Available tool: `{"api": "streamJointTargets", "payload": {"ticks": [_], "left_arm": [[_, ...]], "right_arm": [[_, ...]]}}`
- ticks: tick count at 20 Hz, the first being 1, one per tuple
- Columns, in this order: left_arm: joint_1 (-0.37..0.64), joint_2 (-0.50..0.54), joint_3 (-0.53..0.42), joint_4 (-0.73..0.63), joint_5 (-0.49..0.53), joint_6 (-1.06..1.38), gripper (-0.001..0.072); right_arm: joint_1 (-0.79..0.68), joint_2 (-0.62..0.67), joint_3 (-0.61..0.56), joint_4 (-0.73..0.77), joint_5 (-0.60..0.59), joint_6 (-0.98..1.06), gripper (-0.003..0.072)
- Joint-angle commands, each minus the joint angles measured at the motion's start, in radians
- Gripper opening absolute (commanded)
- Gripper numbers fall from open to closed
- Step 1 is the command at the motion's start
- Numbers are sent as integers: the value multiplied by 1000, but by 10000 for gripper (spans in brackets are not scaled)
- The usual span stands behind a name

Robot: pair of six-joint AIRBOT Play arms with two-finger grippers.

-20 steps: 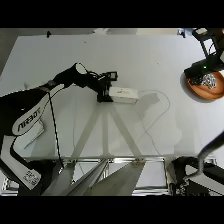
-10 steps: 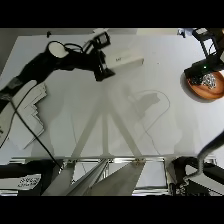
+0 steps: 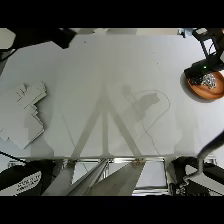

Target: Fold the box and place the chain.

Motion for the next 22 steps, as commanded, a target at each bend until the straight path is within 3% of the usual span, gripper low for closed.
{"api": "streamJointTargets", "payload": {"ticks": [1,6,17,22], "left_arm": [[108,-4,1,206,-8,-351,10],[200,-144,1,224,-77,-468,10],[168,-432,1,223,-46,-519,11],[168,-509,1,224,-45,-517,36]], "right_arm": [[0,1,0,0,0,0,12],[-1,1,1,0,0,0,12],[0,1,1,0,0,0,12],[0,1,0,0,0,0,12]]}}
